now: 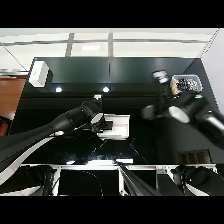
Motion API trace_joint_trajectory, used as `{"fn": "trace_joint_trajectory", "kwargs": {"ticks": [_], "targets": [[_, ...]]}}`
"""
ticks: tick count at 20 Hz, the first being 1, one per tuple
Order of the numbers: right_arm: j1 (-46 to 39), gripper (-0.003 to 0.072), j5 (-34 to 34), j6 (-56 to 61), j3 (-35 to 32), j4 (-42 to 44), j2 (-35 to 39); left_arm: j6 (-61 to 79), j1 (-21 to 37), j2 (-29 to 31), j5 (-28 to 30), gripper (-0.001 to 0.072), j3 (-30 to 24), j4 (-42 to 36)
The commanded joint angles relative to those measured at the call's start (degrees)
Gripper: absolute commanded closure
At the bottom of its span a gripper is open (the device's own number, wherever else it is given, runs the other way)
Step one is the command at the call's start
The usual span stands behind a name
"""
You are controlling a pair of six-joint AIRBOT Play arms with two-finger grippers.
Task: Fold the box and place the chain.
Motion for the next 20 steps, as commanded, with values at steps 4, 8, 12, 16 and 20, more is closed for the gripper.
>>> {"fn": "trace_joint_trajectory", "kwargs": {"ticks": [4,8,12,16,20], "targets": [[-27.61,0.0262,-27.12,5.07,-7.39,-18.56,2.56,0.00,0.04,-0.07,0.02,0.0683,0.02,0.00],[-40.70,-0.0034,-44.72,0.83,-4.52,-1.88,-9.70,0.00,0.04,-0.07,0.04,0.0683,0.02,0.00],[-46.34,-0.0034,-29.05,-9.11,13.42,8.81,-28.68,0.00,0.07,-0.07,0.04,0.0683,0.02,0.00],[-49.05,-0.0034,-21.24,-12.90,25.22,16.96,-40.54,0.00,0.04,-0.07,0.04,0.0683,0.02,-0.02],[-49.07,-0.0034,-21.79,-12.87,28.41,16.72,-44.30,0.00,0.04,-0.07,0.02,0.0683,0.02,-0.02]]}}
